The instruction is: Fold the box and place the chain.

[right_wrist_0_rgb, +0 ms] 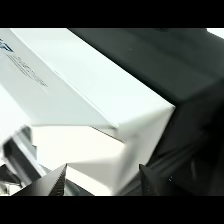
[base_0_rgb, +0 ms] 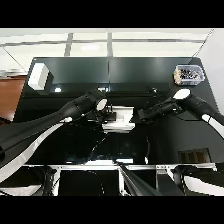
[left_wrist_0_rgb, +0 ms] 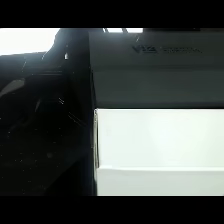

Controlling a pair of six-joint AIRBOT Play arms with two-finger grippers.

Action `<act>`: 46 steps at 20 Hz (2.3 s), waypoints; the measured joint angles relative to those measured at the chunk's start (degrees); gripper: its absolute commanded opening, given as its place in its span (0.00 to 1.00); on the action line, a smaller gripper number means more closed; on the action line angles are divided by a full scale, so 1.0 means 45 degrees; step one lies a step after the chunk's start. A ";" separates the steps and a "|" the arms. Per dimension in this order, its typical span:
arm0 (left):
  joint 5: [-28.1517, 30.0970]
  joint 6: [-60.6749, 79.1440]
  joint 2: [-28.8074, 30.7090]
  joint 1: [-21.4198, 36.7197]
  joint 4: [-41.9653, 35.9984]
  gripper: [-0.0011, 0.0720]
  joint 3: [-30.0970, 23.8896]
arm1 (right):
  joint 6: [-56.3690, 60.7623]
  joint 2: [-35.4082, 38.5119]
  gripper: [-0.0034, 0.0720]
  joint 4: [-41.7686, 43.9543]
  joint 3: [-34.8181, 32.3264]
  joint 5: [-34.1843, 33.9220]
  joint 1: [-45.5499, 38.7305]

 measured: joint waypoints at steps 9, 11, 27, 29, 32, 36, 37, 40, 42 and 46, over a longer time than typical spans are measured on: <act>0.0005 -0.0015 0.0000 0.0000 0.0000 0.05 0.0000 | 0.6071 0.0000 0.67 -0.4833 0.1554 -0.1365 0.3109; 0.0005 -0.0029 0.0000 0.0000 -0.0005 0.05 0.0000 | 0.7422 0.0000 0.67 -0.5712 0.1734 -0.1753 0.3682; 0.0024 -0.0019 0.0000 0.0000 -0.0024 0.05 0.0000 | 1.3255 -0.0884 0.36 -1.0530 0.2905 -0.1705 0.6067; 0.0015 -0.0024 0.0000 0.0000 -0.0024 0.05 0.0000 | 1.3517 -0.0947 0.36 -1.0846 0.2968 -0.1651 0.6212; -0.0015 0.0005 0.0000 0.0000 -0.0024 0.05 0.0000 | 1.3804 -0.1122 0.36 -1.1113 0.3007 -0.1632 0.6397; -0.0058 0.0005 0.0000 0.0000 -0.0019 0.05 0.0000 | 1.4188 -0.1297 0.06 -1.1273 0.3060 -0.1472 0.6484; -0.0126 -0.0097 0.0005 0.0000 -0.0097 0.05 0.0000 | 1.4401 -0.1326 0.06 -1.1293 0.3094 -0.1486 0.6489; -0.0078 -0.0044 0.0005 0.0000 -0.0053 0.05 0.0005 | 1.4460 -0.1345 0.06 -1.1317 0.3206 -0.1404 0.6504; -0.0087 -0.0034 0.0005 0.0000 -0.0034 0.05 0.0005 | 1.4469 -0.1350 0.11 -1.1268 0.3240 -0.1370 0.6504; -0.0102 0.0058 0.0000 0.0000 0.0058 0.05 0.0005 | 1.4406 -0.1350 0.06 -1.0967 0.3269 -0.1360 0.6509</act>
